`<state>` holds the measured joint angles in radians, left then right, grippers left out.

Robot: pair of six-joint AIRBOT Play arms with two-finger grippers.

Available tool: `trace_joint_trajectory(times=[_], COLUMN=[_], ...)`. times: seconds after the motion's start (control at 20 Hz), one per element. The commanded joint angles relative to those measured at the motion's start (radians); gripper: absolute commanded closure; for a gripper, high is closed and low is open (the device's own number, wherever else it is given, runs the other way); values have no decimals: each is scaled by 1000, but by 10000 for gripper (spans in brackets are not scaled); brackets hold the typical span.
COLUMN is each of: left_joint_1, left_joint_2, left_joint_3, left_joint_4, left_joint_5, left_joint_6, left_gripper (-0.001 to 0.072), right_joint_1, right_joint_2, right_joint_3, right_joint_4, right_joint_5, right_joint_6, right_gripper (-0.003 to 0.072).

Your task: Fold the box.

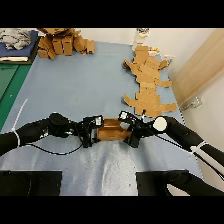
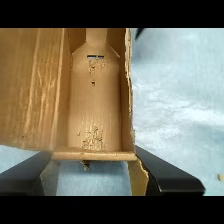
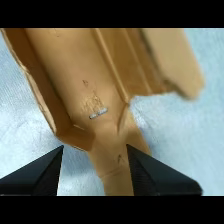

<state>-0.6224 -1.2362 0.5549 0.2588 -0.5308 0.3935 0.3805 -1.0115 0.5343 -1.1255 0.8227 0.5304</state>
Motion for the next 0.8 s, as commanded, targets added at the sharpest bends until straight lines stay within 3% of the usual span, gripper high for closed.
trace_joint_trajectory(times=[0.0,0.1,0.35,0.55,0.6,0.65,0.75], left_joint_1=[1,1,1,1,1,1,1], left_joint_2=[21,34,39,39,39,39,39], left_joint_3=[5,5,5,4,4,4,3], left_joint_4=[147,216,224,237,237,237,240], left_joint_5=[-23,-53,-82,-84,-83,-83,-83], left_joint_6=[-144,-185,-185,-186,-186,-188,-204], left_gripper=[191,191,192,191,191,191,191], right_joint_1=[0,0,0,0,0,0,0], right_joint_2=[9,9,9,9,9,9,9], right_joint_3=[6,24,97,134,142,146,146], right_joint_4=[-48,-61,-183,-198,-198,-192,-121], right_joint_5=[8,10,20,69,84,107,147], right_joint_6=[58,92,301,437,511,575,613], right_gripper=[76,76,77,102,232,658,683])
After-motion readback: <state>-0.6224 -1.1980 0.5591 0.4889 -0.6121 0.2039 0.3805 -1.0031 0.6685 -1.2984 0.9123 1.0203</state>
